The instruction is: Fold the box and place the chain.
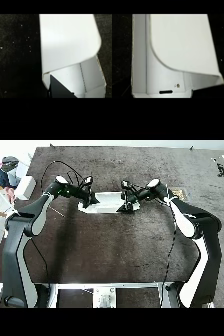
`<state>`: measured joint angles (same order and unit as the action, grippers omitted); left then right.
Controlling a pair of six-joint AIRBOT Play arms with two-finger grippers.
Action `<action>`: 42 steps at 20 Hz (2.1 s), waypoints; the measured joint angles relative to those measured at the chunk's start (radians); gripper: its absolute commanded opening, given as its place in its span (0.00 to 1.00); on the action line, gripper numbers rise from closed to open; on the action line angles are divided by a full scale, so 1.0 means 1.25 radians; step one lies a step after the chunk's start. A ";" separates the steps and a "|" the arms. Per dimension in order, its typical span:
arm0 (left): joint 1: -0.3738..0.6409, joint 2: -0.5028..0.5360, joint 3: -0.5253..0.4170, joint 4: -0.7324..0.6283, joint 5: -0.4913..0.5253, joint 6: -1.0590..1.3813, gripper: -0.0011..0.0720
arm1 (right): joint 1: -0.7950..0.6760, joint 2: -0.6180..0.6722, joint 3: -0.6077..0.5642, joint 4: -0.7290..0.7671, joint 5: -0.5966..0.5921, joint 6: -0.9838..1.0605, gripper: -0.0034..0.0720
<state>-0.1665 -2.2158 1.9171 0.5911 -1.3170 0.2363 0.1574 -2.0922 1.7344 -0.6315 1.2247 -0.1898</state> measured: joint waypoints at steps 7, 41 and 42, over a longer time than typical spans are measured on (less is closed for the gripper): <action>0.000 0.000 0.000 0.000 0.000 0.000 0.03 | 0.001 -0.012 0.001 -0.001 0.005 -0.010 0.86; 0.000 0.000 0.000 0.000 0.000 0.000 0.03 | 0.011 -0.013 0.001 -0.030 -0.033 -0.015 0.79; 0.000 0.000 0.000 0.000 0.000 0.000 0.03 | 0.011 -0.013 0.001 -0.029 -0.032 -0.015 0.79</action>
<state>-0.1669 -2.2158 1.9171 0.5907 -1.3170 0.2363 0.1707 -2.1090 1.7351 -0.6682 1.1843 -0.2089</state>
